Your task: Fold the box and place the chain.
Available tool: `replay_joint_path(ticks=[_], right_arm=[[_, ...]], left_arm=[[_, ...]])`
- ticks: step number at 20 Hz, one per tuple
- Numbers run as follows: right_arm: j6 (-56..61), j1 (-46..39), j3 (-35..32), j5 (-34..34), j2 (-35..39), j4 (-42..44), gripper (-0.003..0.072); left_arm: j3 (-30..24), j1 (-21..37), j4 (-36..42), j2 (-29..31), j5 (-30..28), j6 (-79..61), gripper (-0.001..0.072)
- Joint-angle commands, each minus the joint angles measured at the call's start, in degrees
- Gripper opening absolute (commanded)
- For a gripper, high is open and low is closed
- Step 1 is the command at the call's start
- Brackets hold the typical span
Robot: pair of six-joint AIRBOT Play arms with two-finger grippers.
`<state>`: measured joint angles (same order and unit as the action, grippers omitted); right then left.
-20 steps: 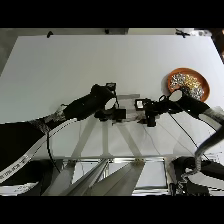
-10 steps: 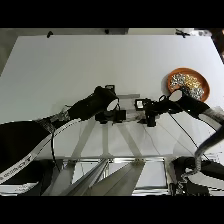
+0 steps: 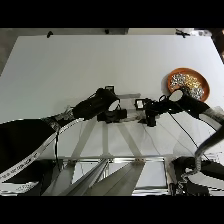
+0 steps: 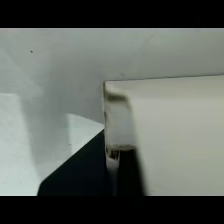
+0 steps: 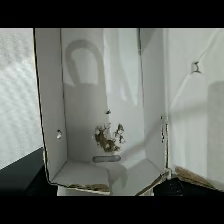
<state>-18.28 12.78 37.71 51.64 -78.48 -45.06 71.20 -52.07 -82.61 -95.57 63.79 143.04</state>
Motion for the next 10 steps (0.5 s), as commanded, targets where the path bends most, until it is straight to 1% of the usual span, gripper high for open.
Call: replay_joint_path(ticks=[1, 3, 4, 5, 6, 7, 10], right_arm=[[0.0, 0.0, 0.0, 0.0, 0.0, 0.1, 0.0508], [0.0, 0.0, 0.0, 0.0, 0.0, 0.1, 0.0508], [0.0, 0.0, 0.0, 0.0, 0.0, 0.1, 0.0508], [0.0, 0.0, 0.0, 0.0, 0.0, 0.1, 0.0508], [0.0, 0.0, 0.0, 0.0, 0.0, 0.1, 0.0508], [0.0, 0.0, 0.0, 0.0, 0.0, 0.1, 0.0508], [0.0, 0.0, 0.0, 0.0, 0.0, 0.1, 0.0508]], left_arm=[[0.0, 0.0, 0.9, -0.5, -0.8, 0.0, 0.0001], [0.0, 0.0, 1.6, -0.7, -0.8, 0.0, 0.0003], [0.0, 0.0, 1.8, -0.7, -0.9, 0.0, 0.0042], [0.0, 0.0, 2.0, -0.7, -1.0, 0.0, 0.0128], [0.0, 0.0, 2.0, -0.7, -1.1, 0.0, 0.0246], [0.0, 0.0, 1.9, -0.7, -1.1, -0.1, 0.0277], [0.0, 0.0, 1.7, -0.7, -1.9, -0.1, 0.0268]])
